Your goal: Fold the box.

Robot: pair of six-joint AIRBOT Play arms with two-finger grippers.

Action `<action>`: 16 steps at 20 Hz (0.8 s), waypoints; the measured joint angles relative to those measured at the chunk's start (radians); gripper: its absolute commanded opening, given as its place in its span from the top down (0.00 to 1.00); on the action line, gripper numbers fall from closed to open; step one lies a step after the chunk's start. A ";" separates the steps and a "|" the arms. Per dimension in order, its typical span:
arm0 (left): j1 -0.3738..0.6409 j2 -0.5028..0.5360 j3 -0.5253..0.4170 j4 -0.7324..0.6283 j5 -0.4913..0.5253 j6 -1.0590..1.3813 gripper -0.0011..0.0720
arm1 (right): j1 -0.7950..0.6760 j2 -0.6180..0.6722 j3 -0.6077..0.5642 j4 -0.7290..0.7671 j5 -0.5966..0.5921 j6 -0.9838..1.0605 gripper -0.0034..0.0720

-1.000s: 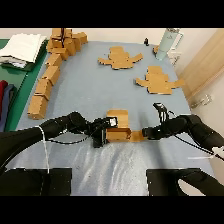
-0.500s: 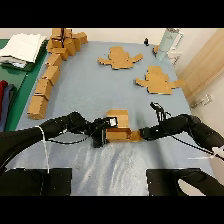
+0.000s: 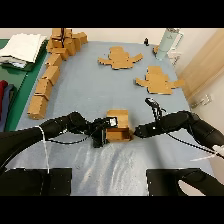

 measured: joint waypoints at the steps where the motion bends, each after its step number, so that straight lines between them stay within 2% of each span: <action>1: 0.000 0.000 0.000 0.000 0.000 0.000 0.33 | 0.008 0.000 0.008 0.001 -0.002 -0.002 0.48; 5: 0.000 0.000 0.000 0.000 0.000 0.000 0.33 | 0.043 -0.005 0.027 0.003 -0.002 0.013 0.48; 6: 0.000 0.000 0.000 0.000 0.000 0.000 0.33 | 0.055 -0.010 0.029 0.004 0.000 0.014 0.42; 7: 0.000 0.000 0.000 0.000 0.000 0.000 0.33 | 0.069 -0.015 0.030 0.005 0.009 0.016 0.28; 8: 0.000 0.000 0.000 0.000 0.000 0.000 0.33 | 0.085 -0.021 0.031 0.005 0.023 0.018 0.24; 12: 0.000 0.000 0.000 0.000 0.000 0.000 0.33 | 0.154 -0.055 0.037 -0.004 0.097 0.079 0.27; 16: 0.000 0.000 0.000 0.000 0.000 0.000 0.33 | 0.249 -0.113 0.085 -0.150 0.126 0.280 0.27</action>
